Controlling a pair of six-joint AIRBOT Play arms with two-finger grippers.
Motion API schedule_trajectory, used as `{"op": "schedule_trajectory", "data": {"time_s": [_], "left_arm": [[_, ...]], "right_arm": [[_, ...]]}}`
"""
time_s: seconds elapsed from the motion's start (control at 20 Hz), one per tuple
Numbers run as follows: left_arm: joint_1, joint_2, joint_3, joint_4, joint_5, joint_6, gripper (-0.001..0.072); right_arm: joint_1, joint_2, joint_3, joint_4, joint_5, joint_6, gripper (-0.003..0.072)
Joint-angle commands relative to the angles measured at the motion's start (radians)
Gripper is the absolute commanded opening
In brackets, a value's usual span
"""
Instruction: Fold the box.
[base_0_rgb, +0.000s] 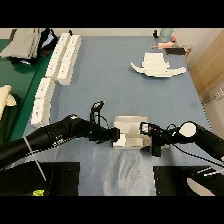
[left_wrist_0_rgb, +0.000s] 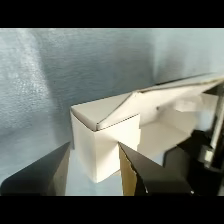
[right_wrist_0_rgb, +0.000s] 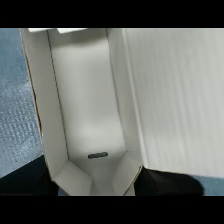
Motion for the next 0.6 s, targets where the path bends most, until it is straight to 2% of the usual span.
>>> {"op": "schedule_trajectory", "data": {"time_s": [0.0, 0.4, 0.55], "left_arm": [[-0.066, -0.083, 0.098, 0.301, -0.146, -0.340, 0.0459], [-0.153, -0.294, 0.315, 0.438, -0.378, -0.504, 0.0459], [-0.172, -0.355, 0.385, 0.445, -0.415, -0.503, 0.0459]], "right_arm": [[0.001, 0.001, 0.001, 0.000, 0.000, 0.000, 0.0540], [0.001, 0.001, 0.001, 0.000, 0.000, 0.000, 0.0539], [0.001, 0.001, 0.001, 0.000, 0.000, 0.000, 0.0540]]}}
